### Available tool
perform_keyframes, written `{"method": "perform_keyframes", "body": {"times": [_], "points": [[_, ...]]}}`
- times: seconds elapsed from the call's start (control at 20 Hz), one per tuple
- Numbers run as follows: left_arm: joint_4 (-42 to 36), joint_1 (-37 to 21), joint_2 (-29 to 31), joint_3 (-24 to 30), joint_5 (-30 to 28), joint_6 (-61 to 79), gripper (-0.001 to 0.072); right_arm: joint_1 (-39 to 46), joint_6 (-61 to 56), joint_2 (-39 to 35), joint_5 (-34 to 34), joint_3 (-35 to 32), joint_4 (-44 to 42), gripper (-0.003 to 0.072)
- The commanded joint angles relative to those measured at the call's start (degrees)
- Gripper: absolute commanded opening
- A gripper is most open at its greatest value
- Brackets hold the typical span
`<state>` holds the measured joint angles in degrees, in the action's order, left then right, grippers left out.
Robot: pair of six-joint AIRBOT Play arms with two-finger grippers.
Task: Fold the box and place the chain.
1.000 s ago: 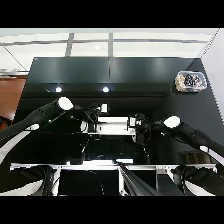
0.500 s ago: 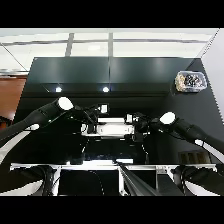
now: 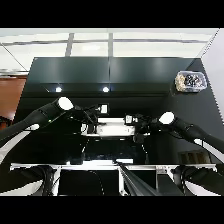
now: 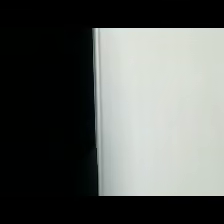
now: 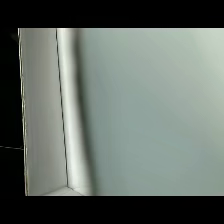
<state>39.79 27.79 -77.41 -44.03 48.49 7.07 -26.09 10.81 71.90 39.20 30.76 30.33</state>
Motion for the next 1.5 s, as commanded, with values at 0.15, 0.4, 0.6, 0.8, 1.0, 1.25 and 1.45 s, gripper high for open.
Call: {"method": "perform_keyframes", "body": {"times": [0.15, 0.4, 0.6, 0.8, 1.0, 1.25, 1.45], "points": [[0.00, -0.02, -0.02, 0.00, -0.02, 0.00, 0.0029, 0.00, -0.31, 0.04, 0.04, 0.07, 0.37, 0.0665], [0.02, -0.02, -0.02, 0.00, -0.02, 0.00, 0.0030, 0.00, -0.31, 0.04, 0.04, 0.07, 0.39, 0.0445], [0.02, -0.02, 0.02, 0.00, 0.13, -0.04, 0.0030, 0.00, -0.31, 0.04, 0.04, 0.07, 0.39, 0.0445], [2.10, -0.63, 2.91, -0.11, 0.15, -5.77, 0.0377, 0.00, -0.31, 0.04, 0.04, 0.07, 0.39, 0.0445], [13.33, -4.11, 9.88, -0.24, 3.37, -17.09, 0.0652, 0.00, -0.31, 0.04, 0.04, 0.07, 0.39, 0.0445], [21.27, -9.53, 16.59, -0.24, 15.41, -34.88, 0.0658, 0.00, -0.31, 0.04, 0.04, 0.07, 0.37, 0.0446], [15.10, -9.97, 16.26, 0.87, 25.53, -46.40, 0.0030, 0.00, -0.31, 0.04, 0.09, 0.07, 0.37, 0.0446]]}}
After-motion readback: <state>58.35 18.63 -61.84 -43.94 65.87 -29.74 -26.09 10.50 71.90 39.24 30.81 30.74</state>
